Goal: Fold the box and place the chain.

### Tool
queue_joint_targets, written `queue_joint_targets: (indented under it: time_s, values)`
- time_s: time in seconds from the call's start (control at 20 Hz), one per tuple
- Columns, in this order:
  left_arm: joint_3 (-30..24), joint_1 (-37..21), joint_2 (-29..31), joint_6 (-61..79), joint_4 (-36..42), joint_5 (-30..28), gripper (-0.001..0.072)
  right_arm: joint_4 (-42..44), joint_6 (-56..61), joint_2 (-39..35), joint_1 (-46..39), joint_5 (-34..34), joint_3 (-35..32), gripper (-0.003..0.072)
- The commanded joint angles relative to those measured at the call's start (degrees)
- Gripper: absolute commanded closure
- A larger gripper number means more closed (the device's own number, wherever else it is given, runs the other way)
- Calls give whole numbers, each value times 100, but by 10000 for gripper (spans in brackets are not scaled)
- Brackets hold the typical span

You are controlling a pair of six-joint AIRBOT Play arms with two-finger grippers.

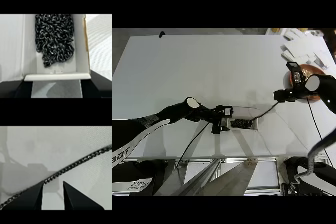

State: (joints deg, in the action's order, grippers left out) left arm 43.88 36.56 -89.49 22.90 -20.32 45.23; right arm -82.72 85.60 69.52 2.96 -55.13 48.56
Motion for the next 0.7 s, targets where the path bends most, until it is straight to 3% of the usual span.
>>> queue_joint_targets:
  time_s: [0.0,0.65]
  values:
    - [0,-2,4,2,-2,0,621,-48,7,404,-15,39,-20,405]
    - [0,-2,4,0,-2,0,621,-105,168,579,-17,459,-256,409]
